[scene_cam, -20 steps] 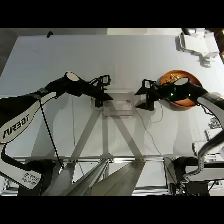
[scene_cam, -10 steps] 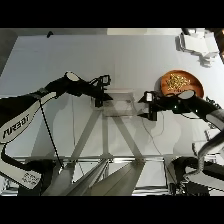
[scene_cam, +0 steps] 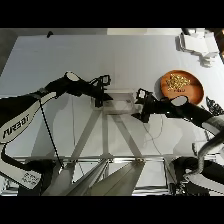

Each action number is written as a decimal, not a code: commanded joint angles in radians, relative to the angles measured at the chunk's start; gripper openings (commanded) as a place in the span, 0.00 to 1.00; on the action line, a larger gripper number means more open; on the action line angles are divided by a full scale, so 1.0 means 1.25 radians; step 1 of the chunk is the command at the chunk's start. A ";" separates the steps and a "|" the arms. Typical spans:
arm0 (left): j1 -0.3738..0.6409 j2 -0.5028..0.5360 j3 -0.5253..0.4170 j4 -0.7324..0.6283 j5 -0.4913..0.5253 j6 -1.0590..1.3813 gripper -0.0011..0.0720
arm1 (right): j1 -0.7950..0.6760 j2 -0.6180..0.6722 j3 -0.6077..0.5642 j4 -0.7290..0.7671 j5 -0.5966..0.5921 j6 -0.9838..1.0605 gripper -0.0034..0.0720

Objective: Fold the box and place the chain.

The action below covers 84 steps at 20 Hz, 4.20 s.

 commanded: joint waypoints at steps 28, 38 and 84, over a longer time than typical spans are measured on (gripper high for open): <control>-0.001 0.000 0.000 0.000 0.000 0.000 0.02 | -0.088 -0.249 0.238 0.056 0.268 -0.299 0.97; -0.001 0.000 0.000 0.000 0.000 0.000 0.02 | -0.087 -0.282 0.238 0.038 0.277 -0.296 0.96; 0.012 0.029 0.000 0.002 -0.024 -0.002 0.32 | -0.064 -0.283 0.238 0.035 0.255 -0.290 0.57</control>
